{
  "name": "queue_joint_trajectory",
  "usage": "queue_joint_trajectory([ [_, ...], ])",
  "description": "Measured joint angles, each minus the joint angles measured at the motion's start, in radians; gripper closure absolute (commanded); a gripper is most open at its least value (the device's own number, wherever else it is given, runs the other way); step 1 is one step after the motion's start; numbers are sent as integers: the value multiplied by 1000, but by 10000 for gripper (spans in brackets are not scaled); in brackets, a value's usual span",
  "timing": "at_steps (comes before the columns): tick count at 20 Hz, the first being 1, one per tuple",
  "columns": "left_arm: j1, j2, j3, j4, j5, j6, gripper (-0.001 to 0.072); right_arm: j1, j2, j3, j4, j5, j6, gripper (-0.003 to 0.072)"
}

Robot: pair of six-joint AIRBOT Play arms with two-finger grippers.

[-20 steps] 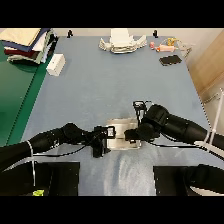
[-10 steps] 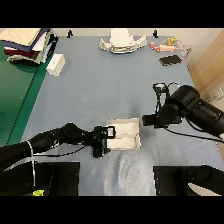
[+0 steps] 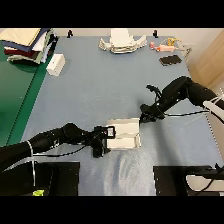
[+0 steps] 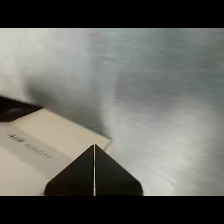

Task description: Fold the box.

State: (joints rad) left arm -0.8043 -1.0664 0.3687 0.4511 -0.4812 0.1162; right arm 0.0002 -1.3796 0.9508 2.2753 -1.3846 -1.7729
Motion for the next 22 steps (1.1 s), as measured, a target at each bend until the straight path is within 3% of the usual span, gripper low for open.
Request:
queue_joint_trajectory([
  [5, 0, 0, 0, 0, 0, 0, 266, 51, -52, 21, 119, -74, -193, 684],
  [10, 0, 0, 0, 0, 0, 0, 266, 155, 19, 19, 89, -76, -307, 684],
  [14, 0, 0, 0, 0, 0, 0, 266, 253, 155, -51, 17, 67, -371, 684],
  [18, 0, 0, 0, 0, 0, 0, 266, 375, 339, -211, -42, 318, -434, 682],
  [19, 0, 0, 0, 0, 0, 0, 266, 410, 385, -256, -54, 389, -454, 624],
  [22, 0, 0, 0, 0, 0, 0, 266, 498, 479, -353, -83, 546, -516, 288],
])
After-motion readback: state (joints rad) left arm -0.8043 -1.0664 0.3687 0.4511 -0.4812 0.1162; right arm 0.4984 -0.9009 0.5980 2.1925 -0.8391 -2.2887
